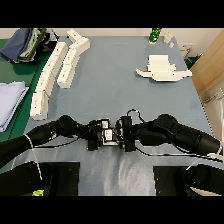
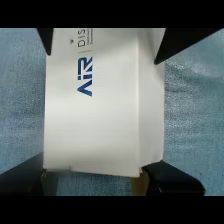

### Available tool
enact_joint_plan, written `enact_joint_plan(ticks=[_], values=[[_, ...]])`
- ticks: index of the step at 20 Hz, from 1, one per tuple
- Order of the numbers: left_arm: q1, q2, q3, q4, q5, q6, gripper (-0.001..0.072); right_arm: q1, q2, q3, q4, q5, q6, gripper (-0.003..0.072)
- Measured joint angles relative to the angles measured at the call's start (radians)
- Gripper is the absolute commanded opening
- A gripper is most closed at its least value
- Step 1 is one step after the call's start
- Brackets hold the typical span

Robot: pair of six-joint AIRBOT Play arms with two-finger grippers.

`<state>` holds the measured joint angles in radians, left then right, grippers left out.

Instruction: Fold the box.

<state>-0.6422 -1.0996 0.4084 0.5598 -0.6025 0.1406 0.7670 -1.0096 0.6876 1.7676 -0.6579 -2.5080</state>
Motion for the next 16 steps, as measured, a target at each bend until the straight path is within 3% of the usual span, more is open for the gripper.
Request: enact_joint_plan(ticks=[8, 9, 10, 16], values=[[0.000, 0.000, 0.000, 0.000, 0.000, -0.001, 0.0448, 0.001, 0.043, 0.006, -0.054, 0.023, -0.023, 0.0579], [0.000, 0.000, 0.000, 0.000, 0.000, -0.001, 0.0448, 0.001, 0.045, 0.006, -0.061, 0.028, -0.023, 0.0570], [0.000, 0.000, 0.000, 0.000, 0.000, -0.001, 0.0448, 0.002, 0.045, 0.006, -0.073, 0.039, -0.025, 0.0509], [0.000, 0.000, 0.000, -0.001, 0.000, -0.002, 0.0448, 0.002, 0.016, 0.006, -0.108, 0.090, -0.025, 0.0509]])
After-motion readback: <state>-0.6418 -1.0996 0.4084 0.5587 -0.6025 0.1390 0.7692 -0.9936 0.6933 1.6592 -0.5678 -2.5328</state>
